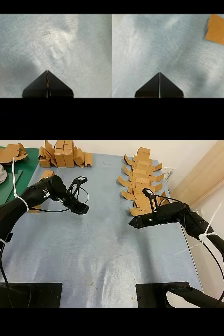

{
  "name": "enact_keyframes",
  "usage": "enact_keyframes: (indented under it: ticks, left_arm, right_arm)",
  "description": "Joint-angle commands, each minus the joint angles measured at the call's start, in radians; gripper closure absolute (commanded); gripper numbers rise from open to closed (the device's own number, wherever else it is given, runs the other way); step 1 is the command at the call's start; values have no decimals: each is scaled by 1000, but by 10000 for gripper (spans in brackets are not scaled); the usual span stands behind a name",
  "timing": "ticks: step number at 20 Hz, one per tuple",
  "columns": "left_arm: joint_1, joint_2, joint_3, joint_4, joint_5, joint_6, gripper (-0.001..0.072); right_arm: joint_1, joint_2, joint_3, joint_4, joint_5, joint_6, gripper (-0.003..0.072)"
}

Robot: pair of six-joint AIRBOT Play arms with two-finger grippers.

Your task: Fold the box.

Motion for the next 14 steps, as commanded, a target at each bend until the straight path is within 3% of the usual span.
enact_keyframes:
  ticks: [1,4,5,6,7,9,10,11,14]
  left_arm:
    - [0,0,1,4,0,0,694]
    - [0,0,1,4,0,0,694]
    - [0,0,1,4,0,0,694]
    - [0,0,1,4,0,0,694]
    - [0,0,1,3,0,0,694]
    - [0,0,1,4,0,0,694]
    - [0,0,1,4,0,0,694]
    - [0,0,1,4,0,0,694]
    - [0,0,1,3,0,0,694]
  right_arm:
    - [0,1,0,-3,-8,-2,683]
    - [0,1,1,-23,-21,79,674]
    - [-8,0,16,-60,-16,154,582]
    - [-22,1,46,-126,-8,253,562]
    - [-48,0,98,-229,1,365,557]
    - [-113,-13,227,-499,-11,490,390]
    - [-155,-33,294,-615,-36,533,337]
    - [-211,-70,368,-705,-70,560,331]
    - [-401,-238,556,-644,-128,500,313]
